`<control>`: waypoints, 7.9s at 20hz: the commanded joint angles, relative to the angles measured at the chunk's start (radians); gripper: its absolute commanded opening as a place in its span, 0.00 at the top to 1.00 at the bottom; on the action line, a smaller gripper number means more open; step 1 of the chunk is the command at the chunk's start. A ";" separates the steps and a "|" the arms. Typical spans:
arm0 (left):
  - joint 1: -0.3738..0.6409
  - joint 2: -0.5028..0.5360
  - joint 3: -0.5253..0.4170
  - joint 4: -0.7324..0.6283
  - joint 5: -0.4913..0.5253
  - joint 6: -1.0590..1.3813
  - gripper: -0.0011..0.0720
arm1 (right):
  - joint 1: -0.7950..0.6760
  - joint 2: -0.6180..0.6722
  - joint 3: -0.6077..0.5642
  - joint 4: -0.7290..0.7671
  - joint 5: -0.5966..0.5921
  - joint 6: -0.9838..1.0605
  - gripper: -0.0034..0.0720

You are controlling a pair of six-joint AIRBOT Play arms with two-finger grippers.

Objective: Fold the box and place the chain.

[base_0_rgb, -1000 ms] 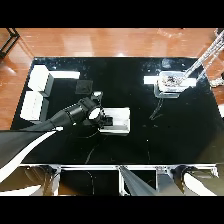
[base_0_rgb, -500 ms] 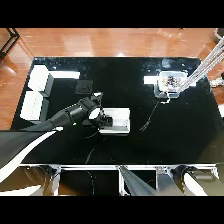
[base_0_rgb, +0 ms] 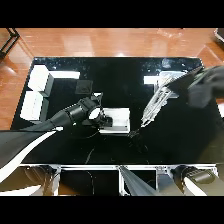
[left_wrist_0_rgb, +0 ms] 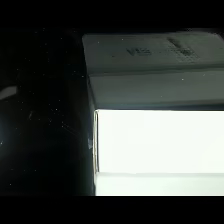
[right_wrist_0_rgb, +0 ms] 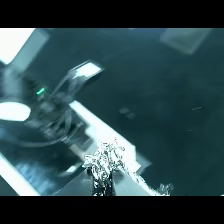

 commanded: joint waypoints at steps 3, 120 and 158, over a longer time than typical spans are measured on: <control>-0.001 0.000 0.000 0.000 -0.002 0.000 0.96 | 0.174 -0.003 -0.125 0.048 0.129 0.032 0.93; 0.004 -0.019 0.043 0.053 -0.051 0.000 0.96 | 0.052 0.003 -0.301 0.531 0.324 -0.441 0.93; 0.005 -0.014 0.044 0.028 -0.024 0.000 0.95 | -0.083 -0.146 -0.513 0.403 0.173 -0.297 0.16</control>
